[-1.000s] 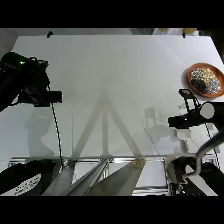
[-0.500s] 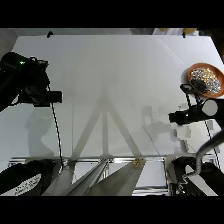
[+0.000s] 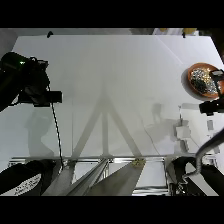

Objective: Fold the box and place the chain.

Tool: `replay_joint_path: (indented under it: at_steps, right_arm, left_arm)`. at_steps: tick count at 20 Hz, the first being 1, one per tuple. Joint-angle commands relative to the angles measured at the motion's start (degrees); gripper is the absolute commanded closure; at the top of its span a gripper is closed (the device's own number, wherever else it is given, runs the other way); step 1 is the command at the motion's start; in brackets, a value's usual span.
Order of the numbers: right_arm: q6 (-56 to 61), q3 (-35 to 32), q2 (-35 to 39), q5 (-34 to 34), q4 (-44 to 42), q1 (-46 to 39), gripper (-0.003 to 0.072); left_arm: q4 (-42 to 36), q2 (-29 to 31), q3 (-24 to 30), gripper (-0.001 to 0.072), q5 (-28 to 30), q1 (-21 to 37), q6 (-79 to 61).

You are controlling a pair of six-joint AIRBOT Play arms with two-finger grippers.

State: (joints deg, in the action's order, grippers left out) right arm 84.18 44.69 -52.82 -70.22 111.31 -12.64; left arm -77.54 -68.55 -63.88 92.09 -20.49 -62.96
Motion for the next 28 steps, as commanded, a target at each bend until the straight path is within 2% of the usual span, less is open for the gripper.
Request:
replay_joint_path:
  at_steps: [1, 7, 12, 17, 19, 23, 25, 28]
  right_arm:
    - [0.00, 0.50, -3.85, -0.09, 2.14, -8.20, 0.0269]
    - [-2.34, 0.48, -11.85, -1.20, 2.12, -18.93, 0.0269]
    - [-5.03, -0.02, -16.24, -1.62, 1.88, -23.63, 0.0270]
    - [-4.94, -0.11, -18.58, 3.04, 2.75, -28.30, 0.0281]
    - [-5.29, -0.09, -18.18, 4.57, 2.29, -28.57, 0.0283]
    - [-14.47, -0.04, -13.51, 7.17, -5.95, -23.61, 0.0283]
    - [-13.42, -0.04, -12.55, 6.10, -3.34, -21.22, 0.0280]
    - [-10.51, -0.04, -12.55, 4.92, 0.00, -21.99, 0.0278]
  left_arm:
    - [0.02, 0.04, 0.02, 0.0699, 0.02, 0.04, 0.00]
    - [0.02, 0.04, 0.02, 0.0699, 0.00, 0.04, 0.00]
    - [0.02, 0.04, 0.02, 0.0699, 0.02, 0.04, 0.00]
    - [0.02, 0.04, 0.02, 0.0699, 0.00, 0.04, 0.00]
    - [0.02, 0.07, 0.02, 0.0699, 0.02, 0.04, 0.00]
    - [0.02, 0.04, 0.02, 0.0699, 0.00, 0.04, 0.00]
    - [0.02, 0.04, 0.02, 0.0699, 0.00, 0.04, 0.00]
    - [0.02, 0.04, 0.02, 0.0699, 0.00, 0.04, 0.00]
